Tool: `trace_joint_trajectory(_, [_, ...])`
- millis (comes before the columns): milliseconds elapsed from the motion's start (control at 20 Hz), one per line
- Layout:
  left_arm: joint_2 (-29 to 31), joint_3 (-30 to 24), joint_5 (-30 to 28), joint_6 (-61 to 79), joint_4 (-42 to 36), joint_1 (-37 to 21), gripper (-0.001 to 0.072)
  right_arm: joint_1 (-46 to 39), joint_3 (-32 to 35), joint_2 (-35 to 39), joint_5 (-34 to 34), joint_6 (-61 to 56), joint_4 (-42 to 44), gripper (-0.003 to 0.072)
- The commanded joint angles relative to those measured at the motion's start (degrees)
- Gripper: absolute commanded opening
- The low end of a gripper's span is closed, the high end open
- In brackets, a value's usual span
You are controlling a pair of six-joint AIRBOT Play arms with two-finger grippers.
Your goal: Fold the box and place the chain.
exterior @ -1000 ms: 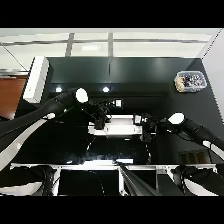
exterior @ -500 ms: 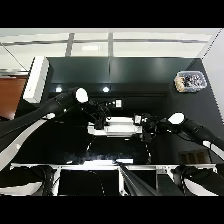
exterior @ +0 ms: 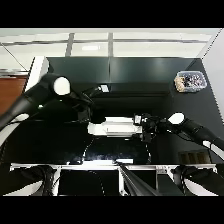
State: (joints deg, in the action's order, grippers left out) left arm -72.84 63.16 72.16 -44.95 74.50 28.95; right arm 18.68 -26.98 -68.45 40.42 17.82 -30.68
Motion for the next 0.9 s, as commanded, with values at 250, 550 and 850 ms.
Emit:
trace_joint_trajectory(250, [6.84,-19.41,-8.35,-0.61,-52.26,-1.09,0.0028,0.04,-0.02,-0.02,0.00,-0.02,0.02,0.0415])
trace_joint_trajectory(550, [6.19,-25.00,-36.28,9.60,-63.23,-1.09,0.0029,0.07,-0.02,-0.02,0.00,-0.02,0.02,0.0414])
trace_joint_trajectory(850, [0.52,-22.43,-38.60,9.94,-52.96,-1.07,0.0028,0.04,-0.02,-0.02,0.00,-0.02,0.02,0.0415])
